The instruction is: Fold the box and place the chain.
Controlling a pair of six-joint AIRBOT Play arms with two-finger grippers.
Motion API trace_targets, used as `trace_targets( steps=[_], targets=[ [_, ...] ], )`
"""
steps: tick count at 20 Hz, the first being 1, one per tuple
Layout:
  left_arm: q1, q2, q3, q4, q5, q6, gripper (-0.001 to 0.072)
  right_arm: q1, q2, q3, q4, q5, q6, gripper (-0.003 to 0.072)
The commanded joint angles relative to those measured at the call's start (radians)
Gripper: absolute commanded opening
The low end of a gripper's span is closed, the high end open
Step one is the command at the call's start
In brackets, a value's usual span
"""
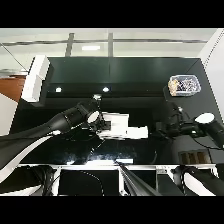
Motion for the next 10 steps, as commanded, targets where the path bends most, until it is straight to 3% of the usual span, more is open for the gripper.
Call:
trace_targets(
  steps=[1,6,7,8,9,10],
  targets=[
    [0.001,0.000,0.000,0.000,0.000,0.000,0.0027,0.151,-0.082,-0.007,0.119,-0.114,0.013,0.0039],
    [0.001,0.000,0.000,0.000,-0.002,0.000,0.0027,0.270,-0.127,0.033,0.262,-0.150,-0.073,0.0060],
    [0.001,0.000,0.000,0.000,-0.002,0.000,0.0027,0.277,-0.127,0.051,0.261,-0.132,-0.077,0.0225],
    [0.001,0.000,0.000,0.000,-0.003,0.000,0.0027,0.277,-0.127,0.074,0.254,-0.097,-0.084,0.0442],
    [0.001,0.000,0.000,0.000,-0.005,0.000,0.0027,0.278,-0.127,0.096,0.240,-0.061,-0.104,0.0584],
    [0.001,0.000,0.000,0.000,-0.005,0.000,0.0027,0.278,-0.127,0.113,0.227,-0.030,-0.116,0.0615]
  ],
)
